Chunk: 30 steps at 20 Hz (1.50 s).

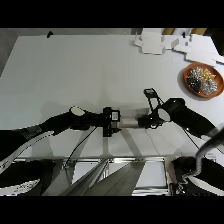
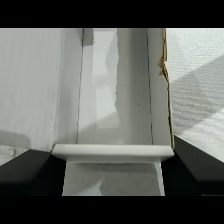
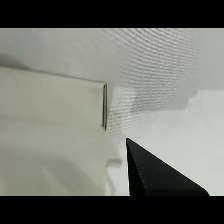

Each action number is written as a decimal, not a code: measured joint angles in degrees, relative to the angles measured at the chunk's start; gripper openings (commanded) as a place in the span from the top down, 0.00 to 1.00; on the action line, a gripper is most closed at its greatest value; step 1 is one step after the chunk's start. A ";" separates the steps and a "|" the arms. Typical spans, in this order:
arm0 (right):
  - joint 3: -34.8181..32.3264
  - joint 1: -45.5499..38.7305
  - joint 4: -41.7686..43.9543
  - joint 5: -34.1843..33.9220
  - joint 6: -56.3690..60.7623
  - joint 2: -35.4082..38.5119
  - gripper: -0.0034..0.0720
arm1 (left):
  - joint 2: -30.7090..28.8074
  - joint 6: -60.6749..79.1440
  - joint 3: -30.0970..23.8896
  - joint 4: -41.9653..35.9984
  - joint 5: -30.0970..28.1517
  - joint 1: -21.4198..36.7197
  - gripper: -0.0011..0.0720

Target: Fold the box and place the chain.

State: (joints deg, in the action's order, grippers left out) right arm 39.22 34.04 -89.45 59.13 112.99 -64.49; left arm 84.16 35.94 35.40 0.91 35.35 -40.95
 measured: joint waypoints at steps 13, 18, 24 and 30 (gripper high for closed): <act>24.98 -32.70 -10.91 8.11 -21.73 3.76 0.59 | 0.00 -0.04 0.00 -0.02 0.02 0.00 0.80; 26.93 -47.12 -8.24 0.31 -26.14 -5.73 0.59 | 0.00 -0.04 0.00 -0.02 0.02 0.00 0.79; 29.24 -52.83 -6.88 -8.39 -28.44 -16.68 0.60 | 0.00 -0.04 0.00 -0.02 0.04 0.00 0.79; 32.68 -53.68 -4.13 -12.11 -28.63 -25.38 0.73 | 0.00 -0.04 0.00 -0.02 0.02 0.00 0.79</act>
